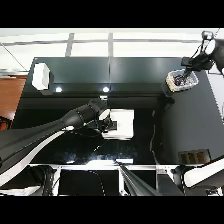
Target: Fold the box and place the chain.
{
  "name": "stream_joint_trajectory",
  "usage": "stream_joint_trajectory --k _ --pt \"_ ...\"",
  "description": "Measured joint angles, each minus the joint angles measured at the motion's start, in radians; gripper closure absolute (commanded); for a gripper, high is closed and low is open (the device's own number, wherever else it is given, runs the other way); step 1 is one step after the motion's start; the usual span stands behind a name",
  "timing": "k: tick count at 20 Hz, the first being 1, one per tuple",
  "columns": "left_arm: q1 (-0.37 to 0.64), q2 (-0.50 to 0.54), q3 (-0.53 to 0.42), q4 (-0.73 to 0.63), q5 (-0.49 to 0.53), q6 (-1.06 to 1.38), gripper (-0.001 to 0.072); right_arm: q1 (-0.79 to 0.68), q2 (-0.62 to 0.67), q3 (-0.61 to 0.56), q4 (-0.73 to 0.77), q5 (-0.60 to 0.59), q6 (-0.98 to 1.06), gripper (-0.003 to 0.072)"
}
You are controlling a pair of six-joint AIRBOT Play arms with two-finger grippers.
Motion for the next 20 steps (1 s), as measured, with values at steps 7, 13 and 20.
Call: stream_joint_trajectory --k 7,13,20 --pt "0.000 0.000 0.000 -0.001 0.001 0.000 0.0680 -0.011 0.063 -0.008 -0.004 0.045 -0.044 0.0676" --pt "0.000 0.000 0.000 -0.001 0.001 0.000 0.0680 -0.014 -0.033 -0.024 -0.001 0.053 -0.048 0.0676" --pt "0.000 0.000 0.000 -0.001 0.001 0.000 0.0680 -0.015 -0.111 -0.023 0.002 0.016 -0.017 0.0298"
